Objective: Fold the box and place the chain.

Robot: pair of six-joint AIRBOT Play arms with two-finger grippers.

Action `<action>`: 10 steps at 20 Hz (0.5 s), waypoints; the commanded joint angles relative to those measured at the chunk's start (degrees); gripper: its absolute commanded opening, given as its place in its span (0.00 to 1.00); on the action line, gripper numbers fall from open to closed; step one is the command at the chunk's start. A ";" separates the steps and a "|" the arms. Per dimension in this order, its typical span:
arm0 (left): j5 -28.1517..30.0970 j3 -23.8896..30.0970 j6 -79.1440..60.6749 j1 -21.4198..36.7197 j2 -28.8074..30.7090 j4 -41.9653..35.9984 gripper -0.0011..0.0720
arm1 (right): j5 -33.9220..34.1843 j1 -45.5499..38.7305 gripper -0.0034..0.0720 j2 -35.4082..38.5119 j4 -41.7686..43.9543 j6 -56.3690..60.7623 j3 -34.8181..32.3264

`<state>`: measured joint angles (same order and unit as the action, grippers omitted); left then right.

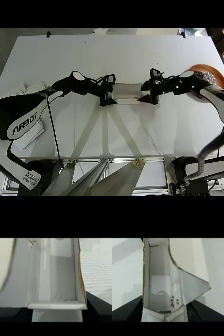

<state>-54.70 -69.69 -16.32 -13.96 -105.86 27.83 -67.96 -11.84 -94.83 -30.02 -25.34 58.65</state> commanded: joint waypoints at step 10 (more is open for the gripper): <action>0.02 -0.04 0.09 0.04 0.04 0.07 0.40 | -10.34 -3.45 0.06 9.27 -2.05 15.30 0.04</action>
<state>-54.65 -69.69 -16.27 -13.96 -105.86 27.86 -75.90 -16.99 -86.35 -33.80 -13.21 58.67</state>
